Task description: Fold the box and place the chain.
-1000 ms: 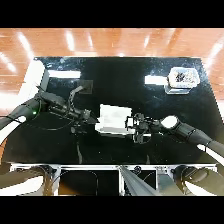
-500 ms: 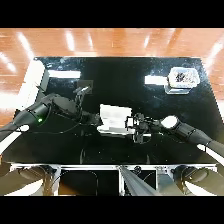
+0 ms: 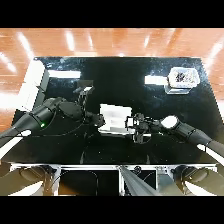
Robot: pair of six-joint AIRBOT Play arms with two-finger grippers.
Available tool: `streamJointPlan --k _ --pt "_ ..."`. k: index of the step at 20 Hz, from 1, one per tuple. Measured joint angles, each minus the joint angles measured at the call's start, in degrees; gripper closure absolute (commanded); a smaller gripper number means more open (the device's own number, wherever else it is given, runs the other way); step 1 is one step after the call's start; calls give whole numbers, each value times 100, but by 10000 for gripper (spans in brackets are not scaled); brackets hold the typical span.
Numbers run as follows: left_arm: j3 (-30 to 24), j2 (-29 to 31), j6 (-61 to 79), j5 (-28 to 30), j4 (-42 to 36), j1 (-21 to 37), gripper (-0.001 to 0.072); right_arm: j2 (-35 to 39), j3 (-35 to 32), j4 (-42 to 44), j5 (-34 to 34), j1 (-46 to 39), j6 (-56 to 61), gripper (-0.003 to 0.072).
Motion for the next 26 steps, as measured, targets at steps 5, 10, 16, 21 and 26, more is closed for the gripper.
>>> streamJointPlan --k 5,10,16,21,26 --pt "0 2 -37 -22 66 -17 132 0 0 0 0 0 0 213" --pt "0 2 -50 -33 92 -22 132 -2 0 -2 0 0 -2 212" --pt "0 15 -164 -79 118 -22 133 0 0 -2 0 0 -2 174" --pt "0 17 -188 -122 114 -22 133 0 0 -4 0 0 -2 173" --pt "0 17 -190 -133 107 -22 132 0 0 -2 0 0 -4 173"
